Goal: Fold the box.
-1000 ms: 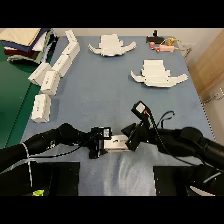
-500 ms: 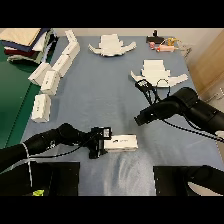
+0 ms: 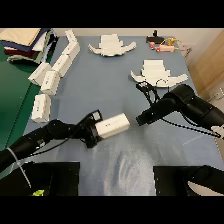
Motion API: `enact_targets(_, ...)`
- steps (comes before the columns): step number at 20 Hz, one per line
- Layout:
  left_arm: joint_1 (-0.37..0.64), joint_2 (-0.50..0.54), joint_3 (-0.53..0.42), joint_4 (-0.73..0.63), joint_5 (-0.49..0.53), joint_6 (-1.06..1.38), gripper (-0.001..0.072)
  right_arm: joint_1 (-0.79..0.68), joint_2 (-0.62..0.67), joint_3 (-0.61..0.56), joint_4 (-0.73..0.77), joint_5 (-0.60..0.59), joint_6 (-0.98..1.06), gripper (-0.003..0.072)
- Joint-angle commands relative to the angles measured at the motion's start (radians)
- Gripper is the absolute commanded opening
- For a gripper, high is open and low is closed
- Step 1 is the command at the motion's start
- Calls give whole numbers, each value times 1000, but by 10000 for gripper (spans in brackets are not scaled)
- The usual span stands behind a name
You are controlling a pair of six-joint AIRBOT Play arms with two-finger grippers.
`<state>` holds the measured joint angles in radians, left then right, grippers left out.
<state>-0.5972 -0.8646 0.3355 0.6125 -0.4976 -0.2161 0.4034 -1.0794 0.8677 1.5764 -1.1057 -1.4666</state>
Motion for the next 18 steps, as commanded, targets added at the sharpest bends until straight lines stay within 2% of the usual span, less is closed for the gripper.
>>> enact_targets(1, 181, 118, 0, 282, 0, -369, 518, -1, -2, 2, -1, -6, 1, 5)
enact_targets(3, 313, 135, 4, 362, 1, -450, 518, -1, -2, 2, -1, -6, 1, 5)
enact_targets(5, 432, 111, 19, 361, 2, -460, 519, -1, -2, 2, -1, -6, 1, 5)
enact_targets(8, 544, 3, 85, 361, 60, -483, 519, -1, -2, 2, -1, -6, 1, 5)
enact_targets(12, 580, -223, 229, 357, 163, -544, 518, -1, -2, 2, -1, -6, 1, 5)
enact_targets(15, 578, -411, 375, 331, 169, -544, 518, -1, -2, 2, -1, -6, 1, 5)
enact_targets(18, 578, -540, 521, 296, 198, -574, 518, -1, -2, 2, -1, -6, 1, 5)
